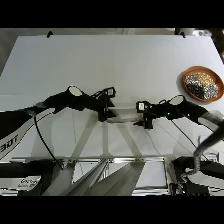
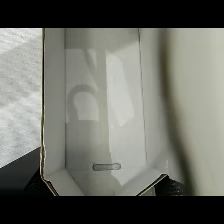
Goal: Fold the box and place the chain.
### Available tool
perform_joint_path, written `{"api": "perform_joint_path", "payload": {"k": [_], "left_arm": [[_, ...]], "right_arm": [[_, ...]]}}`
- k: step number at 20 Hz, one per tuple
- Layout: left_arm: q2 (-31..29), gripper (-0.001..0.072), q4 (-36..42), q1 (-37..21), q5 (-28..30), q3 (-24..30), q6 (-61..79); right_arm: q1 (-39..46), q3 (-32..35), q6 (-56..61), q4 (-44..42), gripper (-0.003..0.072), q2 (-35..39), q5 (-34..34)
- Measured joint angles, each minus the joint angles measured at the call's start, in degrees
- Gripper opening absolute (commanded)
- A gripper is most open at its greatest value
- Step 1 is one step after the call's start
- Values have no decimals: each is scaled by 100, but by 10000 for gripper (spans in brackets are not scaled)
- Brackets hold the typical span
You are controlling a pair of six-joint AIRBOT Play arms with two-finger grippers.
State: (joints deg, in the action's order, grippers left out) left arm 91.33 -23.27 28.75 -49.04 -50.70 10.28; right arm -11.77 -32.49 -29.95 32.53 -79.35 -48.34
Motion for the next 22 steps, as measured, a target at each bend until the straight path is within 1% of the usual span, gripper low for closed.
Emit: {"api": "perform_joint_path", "payload": {"k": [2, 5, 9, 10, 11, 13, 14, 15, 16, 17, 19, 20, 22], "left_arm": [[-168, 522, -15, -46, -15, -2, -2], [-481, 521, -321, -195, -20, -2, -203], [-1099, 518, -1217, -562, -170, 4, -1045], [-1318, 495, -1432, -678, -168, 4, -1335], [-1587, 439, -1655, -804, -245, 2, -1663], [-2166, 230, -1969, -997, -612, 4, -2238], [-2446, 22, -2074, -1056, -772, 4, -2450], [-2743, 4, -2155, -1080, -994, 4, -2614], [-2990, 3, -2181, -1058, -1237, 2, -2730], [-3217, 3, -2208, -981, -1526, 2, -2839], [-3499, 3, -2260, -682, -1860, 4, -3029], [-3563, 3, -2256, -463, -1954, 4, -3123], [-3560, 4, -2197, 101, -1882, 4, -3263]], "right_arm": [[0, 0, 0, 2, 324, 2, -4], [0, 0, 0, 2, 324, 2, -13], [0, 0, 9, 2, 324, 2, -20], [0, 0, 4, 4, 324, 2, -22], [0, 0, 4, 4, 324, 2, -22], [0, 0, 4, 4, 324, 2, -24], [2, 0, 4, 4, 324, 2, -26], [0, 0, 4, 4, 324, 2, -26], [2, 0, 4, 4, 324, 2, -26], [0, 0, 4, 4, 324, 2, -26], [0, 0, 4, 4, 324, 0, -28], [0, 0, 4, 4, 324, 2, -28], [0, 0, 4, 4, 324, 2, -28]]}}
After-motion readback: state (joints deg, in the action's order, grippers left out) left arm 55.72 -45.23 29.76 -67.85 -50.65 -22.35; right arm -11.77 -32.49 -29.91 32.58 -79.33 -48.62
